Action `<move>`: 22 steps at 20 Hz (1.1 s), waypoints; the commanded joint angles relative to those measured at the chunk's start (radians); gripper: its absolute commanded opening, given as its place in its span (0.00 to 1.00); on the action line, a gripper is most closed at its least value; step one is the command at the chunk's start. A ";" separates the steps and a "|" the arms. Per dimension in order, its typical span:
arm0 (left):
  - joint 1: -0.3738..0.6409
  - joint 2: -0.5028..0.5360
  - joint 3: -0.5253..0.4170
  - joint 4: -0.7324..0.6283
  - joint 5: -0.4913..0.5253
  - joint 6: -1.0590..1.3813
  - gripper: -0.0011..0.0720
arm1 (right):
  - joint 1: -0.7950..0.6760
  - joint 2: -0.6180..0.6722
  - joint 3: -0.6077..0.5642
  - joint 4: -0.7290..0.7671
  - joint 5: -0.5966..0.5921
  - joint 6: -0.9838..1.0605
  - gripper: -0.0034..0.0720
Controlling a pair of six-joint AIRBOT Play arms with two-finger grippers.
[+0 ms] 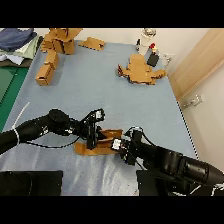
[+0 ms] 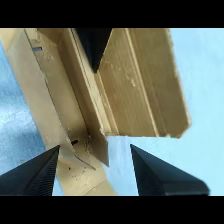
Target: Fold the box.
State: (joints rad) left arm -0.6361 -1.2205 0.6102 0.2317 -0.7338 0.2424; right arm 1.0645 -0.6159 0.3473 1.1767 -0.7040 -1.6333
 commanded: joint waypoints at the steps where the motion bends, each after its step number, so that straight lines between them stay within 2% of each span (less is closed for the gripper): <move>1: 0.000 0.000 0.000 0.000 0.000 0.000 0.03 | -0.144 -0.014 -0.005 0.259 0.091 -0.318 1.00; 5: 0.000 0.000 0.000 0.000 0.000 0.000 0.03 | -0.436 -0.072 -0.004 0.916 0.064 -1.011 1.00; 7: 0.000 0.000 0.000 0.000 0.000 0.000 0.03 | -0.542 -0.132 0.008 1.074 -0.015 -1.221 1.00; 9: 0.000 0.000 0.000 0.000 0.000 0.000 0.03 | -0.585 -0.209 0.035 1.108 -0.076 -1.294 1.00; 12: 0.000 0.000 0.000 0.000 0.000 0.000 0.03 | -0.587 -0.287 0.068 1.109 -0.091 -1.308 0.99; 22: 0.000 0.000 0.000 0.000 0.000 0.000 0.03 | -0.587 -0.283 0.075 1.070 -0.136 -1.263 0.99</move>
State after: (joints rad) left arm -0.6361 -1.2205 0.6102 0.2321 -0.7341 0.2424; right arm 0.4789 -0.8967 0.4213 2.2478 -0.8261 -2.8956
